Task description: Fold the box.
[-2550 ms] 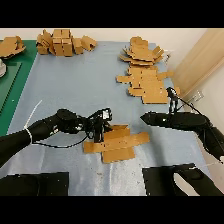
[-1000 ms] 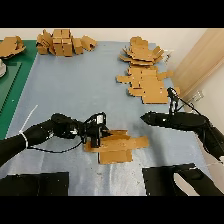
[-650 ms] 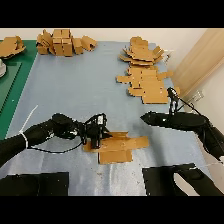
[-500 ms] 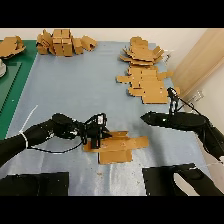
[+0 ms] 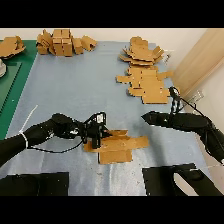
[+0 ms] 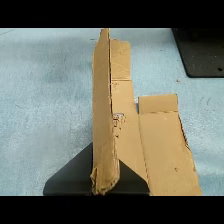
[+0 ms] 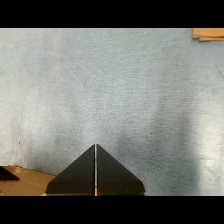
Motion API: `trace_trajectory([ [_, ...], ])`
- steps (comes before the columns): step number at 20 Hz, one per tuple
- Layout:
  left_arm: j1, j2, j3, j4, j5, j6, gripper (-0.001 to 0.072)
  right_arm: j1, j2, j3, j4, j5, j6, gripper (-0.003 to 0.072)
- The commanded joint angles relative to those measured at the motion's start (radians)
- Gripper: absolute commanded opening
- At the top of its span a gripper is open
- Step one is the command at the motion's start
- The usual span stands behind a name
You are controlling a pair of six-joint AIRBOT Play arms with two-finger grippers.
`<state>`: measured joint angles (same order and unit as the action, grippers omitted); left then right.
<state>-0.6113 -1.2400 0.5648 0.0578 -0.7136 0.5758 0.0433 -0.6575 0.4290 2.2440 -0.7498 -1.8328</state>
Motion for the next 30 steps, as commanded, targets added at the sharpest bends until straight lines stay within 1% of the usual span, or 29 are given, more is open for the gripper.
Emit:
trace_trajectory([
  [1,0.000,0.000,-0.001,-0.006,-0.003,0.000,0.0016,0.001,0.004,0.000,-0.006,0.000,-0.001,0.0004],
  [4,0.000,0.000,-0.001,-0.006,-0.003,0.000,0.0016,0.026,0.019,0.000,-0.029,-0.015,0.000,0.0004],
  [8,0.000,0.000,-0.001,-0.006,-0.002,0.000,0.0016,0.130,0.129,0.000,-0.063,-0.089,0.004,0.0003],
  [10,0.000,0.000,-0.001,-0.006,-0.003,0.000,0.0016,0.192,0.224,0.000,-0.157,-0.163,0.044,0.0003],
  [12,0.000,0.000,-0.001,-0.006,-0.003,0.000,0.0016,0.256,0.346,0.000,-0.273,-0.259,0.102,0.0003],
  [13,0.000,0.000,-0.001,-0.006,-0.003,0.000,0.0016,0.285,0.413,0.000,-0.305,-0.311,0.116,0.0003],
  [16,0.000,0.000,-0.001,-0.006,-0.003,0.000,0.0016,0.362,0.607,-0.003,-0.325,-0.456,0.105,0.0003],
  [17,0.000,0.000,-0.001,-0.006,-0.003,0.000,0.0016,0.381,0.647,-0.012,-0.321,-0.484,0.083,0.0003],
  [18,0.000,0.000,-0.001,-0.006,-0.003,0.000,0.0016,0.398,0.670,-0.023,-0.300,-0.488,0.051,0.0003],
  [20,0.000,0.000,-0.001,-0.006,-0.003,0.000,0.0016,0.425,0.656,-0.035,-0.209,-0.475,-0.068,0.0003],
  [22,0.000,0.000,-0.001,-0.006,-0.003,0.000,0.0016,0.442,0.608,-0.044,-0.184,-0.454,-0.155,0.0003],
  [23,0.000,0.000,-0.001,-0.006,-0.003,0.000,0.0016,0.443,0.579,-0.047,-0.206,-0.441,-0.219,0.0003],
  [24,0.000,0.000,-0.001,-0.006,-0.003,0.000,0.0016,0.447,0.549,-0.049,-0.241,-0.404,-0.258,0.0003],
  [25,0.000,0.000,-0.001,-0.006,-0.002,0.000,0.0016,0.471,0.521,-0.051,-0.299,-0.339,-0.266,0.0003],
  [27,0.000,0.000,-0.001,-0.006,-0.002,0.000,0.0016,0.515,0.436,-0.058,-0.361,-0.186,-0.296,0.0004],
  [28,0.000,0.000,-0.001,-0.006,-0.002,0.000,0.0016,0.536,0.378,-0.058,-0.343,-0.154,-0.338,0.0004],
  [30,0.000,0.000,-0.001,-0.006,-0.005,0.000,0.0016,0.603,0.243,-0.060,-0.305,-0.152,-0.402,0.0004],
])
